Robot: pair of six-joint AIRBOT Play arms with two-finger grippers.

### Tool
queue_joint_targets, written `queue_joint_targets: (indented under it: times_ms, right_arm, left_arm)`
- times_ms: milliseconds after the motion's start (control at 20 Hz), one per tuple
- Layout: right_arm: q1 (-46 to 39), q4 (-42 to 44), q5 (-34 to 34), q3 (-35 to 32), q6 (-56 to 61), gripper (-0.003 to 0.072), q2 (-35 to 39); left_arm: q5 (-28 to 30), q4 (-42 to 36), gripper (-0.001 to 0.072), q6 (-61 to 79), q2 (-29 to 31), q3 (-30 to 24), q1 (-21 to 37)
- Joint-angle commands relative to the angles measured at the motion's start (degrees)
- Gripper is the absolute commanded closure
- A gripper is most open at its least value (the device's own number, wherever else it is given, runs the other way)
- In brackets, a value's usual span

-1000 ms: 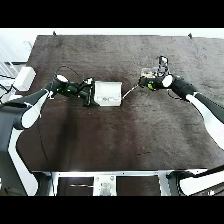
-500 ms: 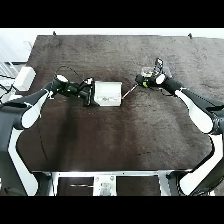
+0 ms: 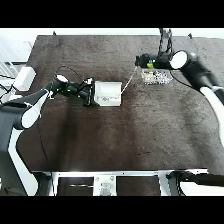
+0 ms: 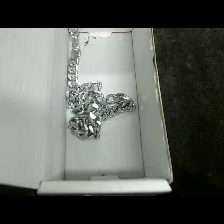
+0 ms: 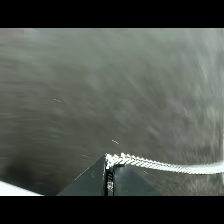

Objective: Fold the box and place the chain.

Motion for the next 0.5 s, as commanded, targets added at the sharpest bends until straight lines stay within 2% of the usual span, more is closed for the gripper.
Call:
queue_joint_targets:
  times_ms: [0, 200, 450]
  right_arm:
    - [6.1, -11.4, 4.1, 0.1, 5.6, 0.0683, 10.4]
    - [15.9, -23.5, 4.8, 0.1, 16.4, 0.0683, 15.3]
    - [21.7, -28.7, 4.8, -0.2, 24.2, 0.0683, 13.8]
  left_arm:
    - [0.0, 0.0, 0.0121, 0.0, 0.0, 0.0, 0.0]
    - [0.0, 0.0, 0.0121, 0.0, 0.0, 0.0, 0.0]
    - [0.0, 0.0, 0.0121, 0.0, 0.0, 0.0, 0.0]
